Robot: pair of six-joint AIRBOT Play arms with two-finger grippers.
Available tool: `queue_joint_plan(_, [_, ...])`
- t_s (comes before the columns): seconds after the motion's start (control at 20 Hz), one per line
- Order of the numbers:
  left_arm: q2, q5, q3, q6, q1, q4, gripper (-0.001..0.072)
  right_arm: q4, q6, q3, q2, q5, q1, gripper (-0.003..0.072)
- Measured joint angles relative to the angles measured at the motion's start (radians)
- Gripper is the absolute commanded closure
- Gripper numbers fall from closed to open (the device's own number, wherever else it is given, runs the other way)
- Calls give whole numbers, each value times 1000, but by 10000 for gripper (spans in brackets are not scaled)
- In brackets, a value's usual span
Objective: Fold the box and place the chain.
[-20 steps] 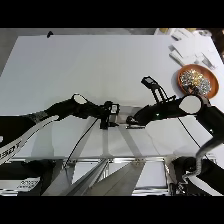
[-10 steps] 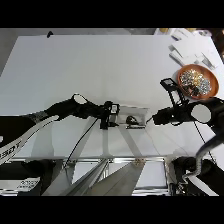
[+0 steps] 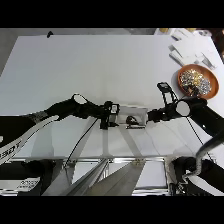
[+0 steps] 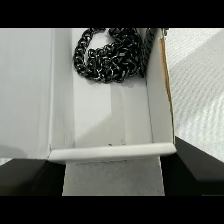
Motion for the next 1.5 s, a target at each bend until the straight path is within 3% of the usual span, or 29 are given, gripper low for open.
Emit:
queue_joint_plan(0.4, [0,0,0,0,0,0,561,22,40,-1,-104,-48,0,438])
queue_joint_plan(0.45, [0,0,0,0,0,0,561,23,42,0,-109,-49,0,469])
queue_joint_plan(0.55, [0,0,0,0,0,0,561,18,45,0,-118,-46,-1,666])
queue_joint_plan(0.8, [0,0,0,0,0,0,561,35,1,-3,-100,-37,-1,668])
queue_joint_plan(1.15, [0,0,0,0,0,0,561,45,-57,-2,180,90,-1,667])
queue_joint_plan(1.5, [0,-1,0,0,0,0,561,248,-137,-2,526,93,-1,667])
